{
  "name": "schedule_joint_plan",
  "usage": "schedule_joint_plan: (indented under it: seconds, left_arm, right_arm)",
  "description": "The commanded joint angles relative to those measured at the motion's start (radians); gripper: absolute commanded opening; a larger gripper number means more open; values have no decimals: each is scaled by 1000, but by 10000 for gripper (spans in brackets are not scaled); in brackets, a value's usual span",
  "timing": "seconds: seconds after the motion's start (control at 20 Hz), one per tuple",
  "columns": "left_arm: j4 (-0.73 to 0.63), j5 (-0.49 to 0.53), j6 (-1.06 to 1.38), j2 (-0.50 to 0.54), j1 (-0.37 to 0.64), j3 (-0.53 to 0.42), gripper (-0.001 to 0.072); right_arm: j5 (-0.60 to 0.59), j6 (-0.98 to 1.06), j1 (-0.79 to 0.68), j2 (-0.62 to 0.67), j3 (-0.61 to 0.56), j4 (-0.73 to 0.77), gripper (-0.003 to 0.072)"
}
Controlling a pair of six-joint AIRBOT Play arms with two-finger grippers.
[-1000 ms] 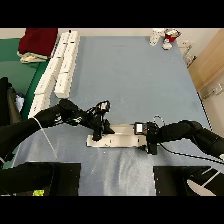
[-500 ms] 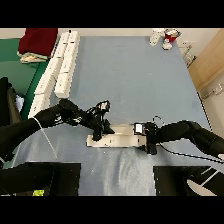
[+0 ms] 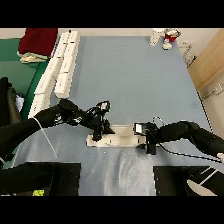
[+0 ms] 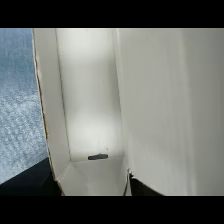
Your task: Fold the box.
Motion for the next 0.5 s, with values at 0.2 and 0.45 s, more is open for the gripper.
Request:
schedule_joint_plan:
  seconds: [0.2, 0.45]
  left_arm:
    - [0, 2, 0, 0, 1, 0, 12]
    - [0, 2, 0, 0, 1, 0, 12]
  right_arm:
    - [-2, 0, 0, 0, -5, -9, 527]
    - [1, 1, 0, 2, -5, -6, 709]
